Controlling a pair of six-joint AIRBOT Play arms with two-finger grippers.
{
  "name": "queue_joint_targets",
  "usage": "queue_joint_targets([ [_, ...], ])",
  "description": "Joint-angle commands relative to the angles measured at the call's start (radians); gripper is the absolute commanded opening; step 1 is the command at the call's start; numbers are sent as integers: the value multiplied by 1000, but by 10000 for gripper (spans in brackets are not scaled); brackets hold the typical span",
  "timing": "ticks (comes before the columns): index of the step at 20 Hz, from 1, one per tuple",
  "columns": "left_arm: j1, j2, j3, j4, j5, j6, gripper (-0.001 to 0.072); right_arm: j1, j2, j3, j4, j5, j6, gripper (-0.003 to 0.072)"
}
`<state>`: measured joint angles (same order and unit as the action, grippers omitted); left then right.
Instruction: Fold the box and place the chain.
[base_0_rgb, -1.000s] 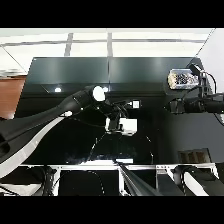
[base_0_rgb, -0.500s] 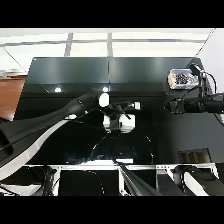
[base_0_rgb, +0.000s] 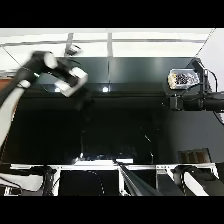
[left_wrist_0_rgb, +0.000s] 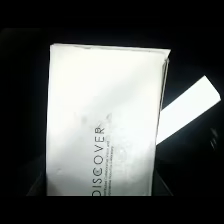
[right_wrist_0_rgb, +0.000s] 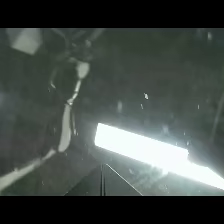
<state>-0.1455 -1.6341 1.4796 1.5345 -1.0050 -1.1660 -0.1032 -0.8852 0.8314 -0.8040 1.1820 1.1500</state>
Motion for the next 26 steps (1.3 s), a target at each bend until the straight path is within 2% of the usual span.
queue_joint_targets([
  [1, 264, -105, 158, 25, -26, -120, 291, 1, -1, 0, 33, -80, 6, 13],
  [4, 361, -240, 285, 0, -34, -120, 291, 1, -3, 0, 33, -108, 17, 13],
  [9, 411, -429, 460, -33, -35, -125, 293, 2, -3, 0, 32, -112, 36, 13],
  [10, 410, -448, 485, -57, -36, -126, 349, 2, -3, 0, 34, -117, 36, 14],
  [11, 403, -456, 510, -57, -43, -139, 642, 2, -3, 0, 34, -119, 36, 13],
  [12, 396, -456, 542, -37, -53, -172, 711, 2, -3, 0, 34, -118, 36, 13],
  [15, 382, -427, 683, -34, -226, -299, 710, 1, -2, 3, 32, -89, -13, 13],
  [17, 365, -346, 665, -52, -312, -316, 707, 1, -1, 12, 15, -56, -93, 13],
  [18, 356, -295, 642, -56, -364, -323, 672, 0, -1, 20, -8, -44, -92, 13],
  [19, 346, -245, 613, -84, -423, -383, 530, -2, -1, 35, -34, -10, -92, 14],
  [21, 327, -158, 537, -266, -551, -396, 111, -10, 3, 65, -91, 115, -93, 13],
  [22, 313, -121, 494, -346, -600, -356, 24, -16, 19, 68, -130, 167, -93, 12],
  [24, 254, -32, 399, -408, -625, -346, 24, -41, 88, 53, -223, 164, -93, 12],
  [26, 156, 99, 253, -410, -520, -292, 24, -87, 186, -8, -252, 28, -98, 12],
])
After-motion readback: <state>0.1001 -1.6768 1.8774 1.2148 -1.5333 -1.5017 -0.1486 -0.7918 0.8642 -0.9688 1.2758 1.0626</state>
